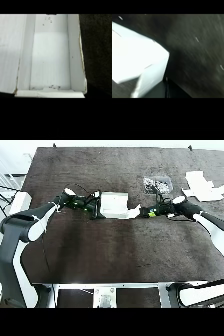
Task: Fold the box and place the chain.
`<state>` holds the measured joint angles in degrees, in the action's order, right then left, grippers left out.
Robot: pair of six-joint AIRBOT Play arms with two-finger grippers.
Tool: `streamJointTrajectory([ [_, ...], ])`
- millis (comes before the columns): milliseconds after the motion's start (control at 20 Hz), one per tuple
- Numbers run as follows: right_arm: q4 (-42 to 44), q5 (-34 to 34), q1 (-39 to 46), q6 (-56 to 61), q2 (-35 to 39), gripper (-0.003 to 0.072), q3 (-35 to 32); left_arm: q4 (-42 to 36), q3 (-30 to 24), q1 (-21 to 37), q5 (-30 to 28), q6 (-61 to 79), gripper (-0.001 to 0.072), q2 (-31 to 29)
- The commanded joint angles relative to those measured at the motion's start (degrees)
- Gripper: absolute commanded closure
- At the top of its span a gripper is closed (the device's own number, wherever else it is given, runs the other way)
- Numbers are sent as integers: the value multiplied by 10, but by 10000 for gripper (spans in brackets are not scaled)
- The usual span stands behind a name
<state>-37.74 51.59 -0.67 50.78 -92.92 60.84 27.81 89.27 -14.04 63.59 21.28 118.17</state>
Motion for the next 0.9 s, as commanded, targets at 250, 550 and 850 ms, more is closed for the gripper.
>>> streamJointTrajectory([
  [250,23,8,-29,-2,5,388,45,0,0,0,0,0,88,0],
  [550,54,7,-44,5,4,238,45,0,0,0,0,0,88,0],
  [850,52,-12,-58,75,4,170,45,0,0,0,0,0,88,0],
])
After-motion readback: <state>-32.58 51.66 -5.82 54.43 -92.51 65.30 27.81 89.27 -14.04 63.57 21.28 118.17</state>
